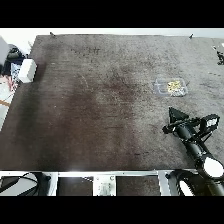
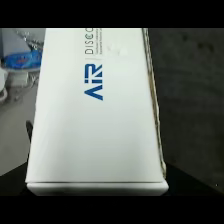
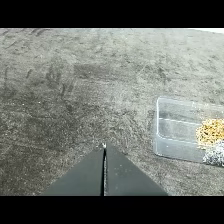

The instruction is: Fold the box and place the chain.

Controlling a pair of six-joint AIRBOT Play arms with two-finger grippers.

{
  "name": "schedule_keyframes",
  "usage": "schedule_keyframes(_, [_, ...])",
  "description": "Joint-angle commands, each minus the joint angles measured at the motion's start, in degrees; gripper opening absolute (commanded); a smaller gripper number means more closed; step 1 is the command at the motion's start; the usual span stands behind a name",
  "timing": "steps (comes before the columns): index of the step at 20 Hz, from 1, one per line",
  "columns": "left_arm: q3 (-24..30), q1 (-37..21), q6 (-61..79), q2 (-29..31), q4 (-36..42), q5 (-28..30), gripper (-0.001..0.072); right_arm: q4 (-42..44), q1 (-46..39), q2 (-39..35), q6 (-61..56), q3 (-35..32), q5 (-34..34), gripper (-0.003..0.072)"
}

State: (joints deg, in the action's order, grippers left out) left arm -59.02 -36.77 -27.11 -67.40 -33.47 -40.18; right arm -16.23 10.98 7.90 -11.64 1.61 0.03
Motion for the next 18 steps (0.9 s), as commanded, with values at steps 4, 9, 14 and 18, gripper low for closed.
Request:
schedule_keyframes(4, [12.8,-7.4,9.7,0.9,-3.7,-3.3,0.0004,0.0,0.0,0.0,0.0,0.0,0.0,0.0012])
schedule_keyframes(9, [12.4,-7.4,13.7,-7.4,-6.1,-2.2,0.0004,0.0,0.0,0.0,0.0,0.0,0.0,0.0012])
schedule_keyframes(14, [12.3,-7.4,16.2,-12.4,-6.6,1.1,0.0004,0.0,0.0,0.0,0.0,0.0,0.0,0.0012])
schedule_keyframes(18, [12.4,-7.4,17.6,-14.3,-7.3,3.4,0.0004,0.0,0.0,0.0,0.0,0.0,0.0,0.0012])
